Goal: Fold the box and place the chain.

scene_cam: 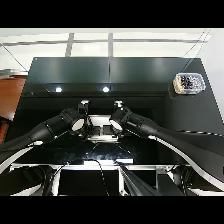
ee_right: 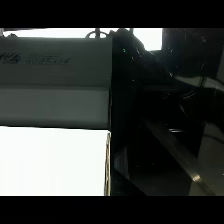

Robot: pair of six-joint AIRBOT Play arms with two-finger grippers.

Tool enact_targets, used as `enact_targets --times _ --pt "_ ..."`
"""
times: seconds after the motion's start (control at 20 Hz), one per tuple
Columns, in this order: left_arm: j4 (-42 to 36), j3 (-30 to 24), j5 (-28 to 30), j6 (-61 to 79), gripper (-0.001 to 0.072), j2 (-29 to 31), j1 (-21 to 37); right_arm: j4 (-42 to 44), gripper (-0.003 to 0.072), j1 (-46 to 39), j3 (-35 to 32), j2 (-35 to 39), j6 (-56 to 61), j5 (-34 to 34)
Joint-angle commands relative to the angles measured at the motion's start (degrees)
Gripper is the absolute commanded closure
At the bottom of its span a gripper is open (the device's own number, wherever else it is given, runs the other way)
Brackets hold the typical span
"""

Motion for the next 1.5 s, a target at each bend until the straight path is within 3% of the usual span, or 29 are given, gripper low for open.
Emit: enact_targets --times 0.0,0.05,0.1,0.7,0.75,0.85,1.15,1.2,1.25,1.3,1.45 --pt "0.00 0.02 0.00 0.04 0.0678 0.00 0.02 0.24 0.0654 -0.11 0.13 0.04 0.00 -0.22" --pt "0.00 0.02 0.00 0.02 0.0678 0.00 0.04 0.24 0.0453 -0.20 0.50 0.04 0.02 0.13" --pt "0.02 0.02 0.00 0.04 0.0678 0.00 0.04 0.09 0.0371 -0.35 1.05 0.04 -0.02 1.09" --pt "0.00 0.02 -0.07 0.04 0.0677 0.00 0.04 -0.09 0.0399 -0.28 1.99 -0.70 -0.04 5.03" --pt "0.00 0.02 -0.07 0.04 0.0678 0.00 0.04 0.09 0.0553 -0.09 1.99 -1.05 -1.11 5.20" --pt "0.02 0.02 -0.07 0.04 0.0677 0.00 0.04 -0.17 0.0667 0.57 1.99 -1.38 -1.95 4.83" --pt "0.04 0.02 0.09 0.02 0.0678 0.00 0.04 -0.15 0.0662 0.63 2.01 -1.33 -1.77 4.26" --pt "0.04 0.02 0.22 0.02 0.0677 0.00 0.04 -0.44 0.0553 0.55 2.01 -1.11 -2.01 4.31" --pt "0.04 0.02 0.22 0.02 0.0677 0.00 0.04 -0.76 0.0371 0.50 2.03 -0.81 -2.23 4.35" --pt "0.07 0.02 0.20 0.04 0.0678 0.00 0.04 -1.40 0.0311 0.44 2.14 -0.39 -2.43 5.16" --pt "0.04 0.02 0.17 0.04 0.0678 0.00 0.04 -1.44 0.0312 -0.59 2.14 2.45 -7.43 6.93"
